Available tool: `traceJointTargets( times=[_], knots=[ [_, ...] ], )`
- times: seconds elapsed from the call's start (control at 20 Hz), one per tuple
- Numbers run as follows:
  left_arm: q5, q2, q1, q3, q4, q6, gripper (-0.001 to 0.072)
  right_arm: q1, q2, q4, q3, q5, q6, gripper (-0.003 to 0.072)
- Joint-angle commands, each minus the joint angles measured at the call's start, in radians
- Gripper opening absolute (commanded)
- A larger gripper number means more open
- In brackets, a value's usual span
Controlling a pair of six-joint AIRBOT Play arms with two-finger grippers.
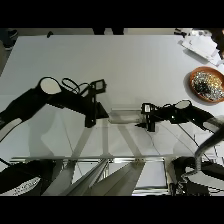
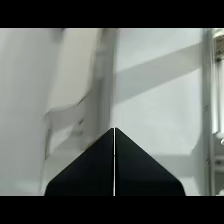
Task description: Fold the box and place the chain.
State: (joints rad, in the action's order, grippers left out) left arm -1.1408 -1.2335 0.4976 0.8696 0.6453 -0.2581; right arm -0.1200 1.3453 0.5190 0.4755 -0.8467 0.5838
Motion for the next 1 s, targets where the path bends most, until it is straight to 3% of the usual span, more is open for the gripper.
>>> traceJointTargets(
  times=[0.0,0.1,0.25,0.45,0.55,0.7,0.95],
  knots=[
    [0.206,-0.024,0.174,0.000,-0.106,0.009,0.0004,-0.001,-0.001,0.000,0.000,-0.002,0.000,0.0432],
    [0.404,-0.061,0.230,0.000,-0.217,0.040,0.0004,-0.001,-0.001,0.000,0.000,-0.002,0.000,0.0432],
    [0.601,-0.126,0.237,0.000,-0.383,0.080,0.0003,0.000,-0.001,0.000,0.000,-0.002,0.000,0.0432],
    [0.801,-0.164,0.216,0.001,-0.414,0.077,0.0001,0.000,-0.001,0.000,0.000,-0.002,0.000,0.0432],
    [0.789,-0.176,0.183,0.002,-0.422,0.074,0.0000,-0.001,-0.001,0.000,0.000,-0.002,0.000,0.0432],
    [0.687,-0.210,0.143,0.002,-0.428,0.071,0.0000,0.000,-0.001,0.000,0.000,-0.002,0.000,0.0432],
    [0.589,-0.302,0.138,0.002,-0.397,-0.010,-0.0001,0.000,-0.001,0.000,0.000,-0.002,0.000,0.0432]
  ],
)
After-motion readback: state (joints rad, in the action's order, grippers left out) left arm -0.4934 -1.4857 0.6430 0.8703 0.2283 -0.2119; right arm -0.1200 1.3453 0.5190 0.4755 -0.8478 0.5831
